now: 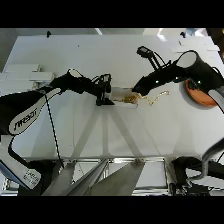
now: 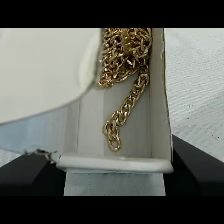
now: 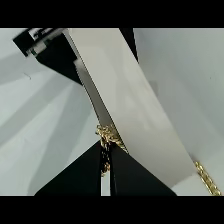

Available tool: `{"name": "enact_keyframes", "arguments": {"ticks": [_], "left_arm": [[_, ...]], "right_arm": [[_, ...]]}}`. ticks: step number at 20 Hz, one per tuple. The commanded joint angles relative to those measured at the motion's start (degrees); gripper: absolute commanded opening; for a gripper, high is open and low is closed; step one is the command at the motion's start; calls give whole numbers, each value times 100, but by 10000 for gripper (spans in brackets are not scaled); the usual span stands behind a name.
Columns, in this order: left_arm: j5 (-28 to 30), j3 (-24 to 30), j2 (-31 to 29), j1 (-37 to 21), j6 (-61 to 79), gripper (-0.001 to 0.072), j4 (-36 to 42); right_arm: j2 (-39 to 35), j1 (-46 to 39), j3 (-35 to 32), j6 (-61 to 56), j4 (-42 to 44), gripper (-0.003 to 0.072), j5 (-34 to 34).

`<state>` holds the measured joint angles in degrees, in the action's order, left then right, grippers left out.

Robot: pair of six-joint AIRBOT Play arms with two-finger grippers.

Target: Fold the box and place the chain.

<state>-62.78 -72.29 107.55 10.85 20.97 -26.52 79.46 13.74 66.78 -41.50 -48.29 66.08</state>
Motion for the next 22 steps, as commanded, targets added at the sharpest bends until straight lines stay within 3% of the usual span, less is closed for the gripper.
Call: {"name": "enact_keyframes", "arguments": {"ticks": [1, 3, 4, 10, 15, 18, 22], "left_arm": [[2, -4, -2, -4, 0, 297, -2], [0, -4, -2, -4, 2, 297, -2], [0, -4, -2, -4, 2, 297, -2], [0, -4, -2, -4, 2, 297, -2], [0, -4, -2, -4, 2, 297, -2], [2, -4, 0, -4, 2, 297, 0], [2, -4, -2, -4, 2, 297, -2]], "right_arm": [[105, 153, 7, 146, 177, 20, -146], [157, 179, 7, 127, 59, 212, 57], [164, 179, 7, 122, 9, 263, 142], [162, 146, 7, 122, -133, 280, 470], [-11, -498, 7, 129, -649, 281, 1008], [-271, -1010, 7, 87, -1318, 280, 907], [-133, -1222, -7, -1156, -2824, 281, 579]]}}
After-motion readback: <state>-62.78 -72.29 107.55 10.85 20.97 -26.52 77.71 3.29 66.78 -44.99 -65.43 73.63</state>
